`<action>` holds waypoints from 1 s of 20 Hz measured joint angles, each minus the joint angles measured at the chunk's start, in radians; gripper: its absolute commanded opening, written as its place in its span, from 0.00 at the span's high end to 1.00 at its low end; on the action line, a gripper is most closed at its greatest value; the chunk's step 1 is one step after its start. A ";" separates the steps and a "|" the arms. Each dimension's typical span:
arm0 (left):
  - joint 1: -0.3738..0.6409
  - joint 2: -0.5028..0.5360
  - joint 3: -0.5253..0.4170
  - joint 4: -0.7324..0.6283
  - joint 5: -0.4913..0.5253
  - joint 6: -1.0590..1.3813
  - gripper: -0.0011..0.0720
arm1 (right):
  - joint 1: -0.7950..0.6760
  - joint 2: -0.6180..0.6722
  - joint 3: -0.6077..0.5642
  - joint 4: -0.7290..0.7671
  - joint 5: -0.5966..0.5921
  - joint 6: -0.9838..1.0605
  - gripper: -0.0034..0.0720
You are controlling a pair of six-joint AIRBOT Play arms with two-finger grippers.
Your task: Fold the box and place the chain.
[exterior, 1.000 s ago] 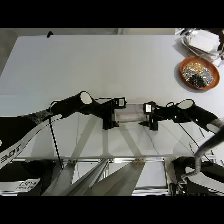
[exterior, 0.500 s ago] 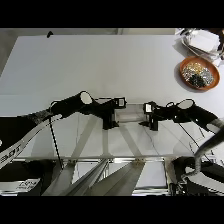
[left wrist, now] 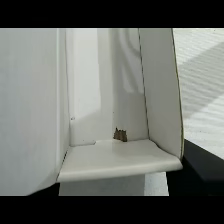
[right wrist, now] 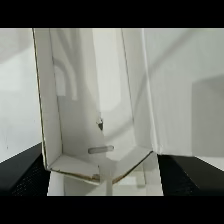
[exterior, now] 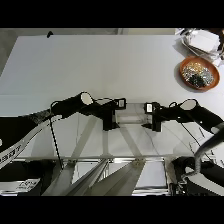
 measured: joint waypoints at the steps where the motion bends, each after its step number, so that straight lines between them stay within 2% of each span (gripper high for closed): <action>1: 0.000 0.000 0.000 0.000 0.001 0.000 0.56 | 0.000 0.021 0.000 -0.020 0.000 0.023 0.02; 7: 0.000 0.000 0.000 0.002 0.003 0.000 0.56 | 0.000 0.193 0.000 -0.236 -0.002 0.185 0.04; 9: 0.000 0.000 0.000 0.002 0.003 0.000 0.56 | 0.000 0.267 0.000 -0.278 0.003 0.227 0.16; 11: 0.000 0.000 0.000 0.002 0.005 0.000 0.56 | 0.000 0.338 0.000 -0.270 0.003 0.249 0.39; 13: 0.000 0.000 0.000 0.002 0.005 0.000 0.56 | 0.000 0.391 0.000 -0.196 0.008 0.262 0.93; 16: 0.000 0.000 0.000 0.002 0.005 0.000 0.56 | 0.000 0.420 0.000 -0.032 0.018 0.272 0.94; 20: 0.000 0.000 -0.001 0.002 0.006 0.000 0.56 | 0.000 0.379 0.000 0.104 -0.021 0.329 0.94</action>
